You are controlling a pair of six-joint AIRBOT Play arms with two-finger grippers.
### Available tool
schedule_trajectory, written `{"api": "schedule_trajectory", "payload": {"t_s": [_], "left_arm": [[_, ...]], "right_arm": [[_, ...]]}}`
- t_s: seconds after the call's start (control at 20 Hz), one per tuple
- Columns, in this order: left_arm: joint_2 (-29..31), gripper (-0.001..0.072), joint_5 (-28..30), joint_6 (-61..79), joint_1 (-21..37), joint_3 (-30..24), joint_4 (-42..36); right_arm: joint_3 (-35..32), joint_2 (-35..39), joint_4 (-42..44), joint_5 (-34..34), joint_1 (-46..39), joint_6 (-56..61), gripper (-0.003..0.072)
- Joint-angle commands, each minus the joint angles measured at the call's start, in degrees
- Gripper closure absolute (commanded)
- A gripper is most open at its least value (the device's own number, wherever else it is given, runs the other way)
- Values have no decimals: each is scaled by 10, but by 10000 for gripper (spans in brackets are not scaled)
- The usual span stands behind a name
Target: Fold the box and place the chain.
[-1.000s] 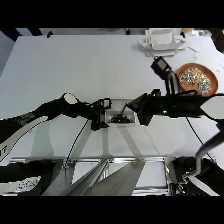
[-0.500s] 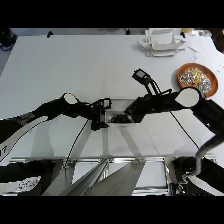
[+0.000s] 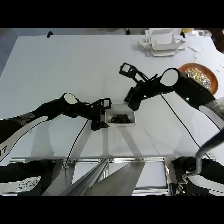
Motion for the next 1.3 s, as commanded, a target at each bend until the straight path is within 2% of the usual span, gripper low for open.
{"api": "schedule_trajectory", "payload": {"t_s": [0.0,0.1,0.15,0.5,0.55,0.6,0.65,0.8,1.0,1.1,1.15,1.2,1.25], "left_arm": [[0,531,5,0,0,0,0],[0,531,5,0,0,0,0],[0,531,5,0,0,0,0],[0,531,5,0,0,0,0],[0,531,5,0,0,0,0],[0,531,5,0,0,0,0],[0,531,5,0,0,0,0],[0,531,5,0,0,0,0],[0,531,5,0,0,0,0],[0,531,5,0,0,0,0],[0,531,5,0,0,0,0],[0,531,5,0,0,0,0],[0,531,5,0,0,0,0]], "right_arm": [[5,-26,8,91,2,-71,564],[-2,-9,12,97,3,-71,543],[-7,0,17,97,3,-79,485],[-30,36,26,112,21,-128,485],[-30,36,21,101,30,-128,463],[-30,36,17,86,38,-129,388],[-30,35,13,71,44,-134,376],[-30,30,8,23,55,-136,376],[-30,19,-25,9,61,-136,383],[-30,19,-27,9,61,-136,416],[-30,19,-29,9,61,-136,497],[-30,19,-32,9,61,-135,534],[-30,19,-36,10,61,-134,535]]}}
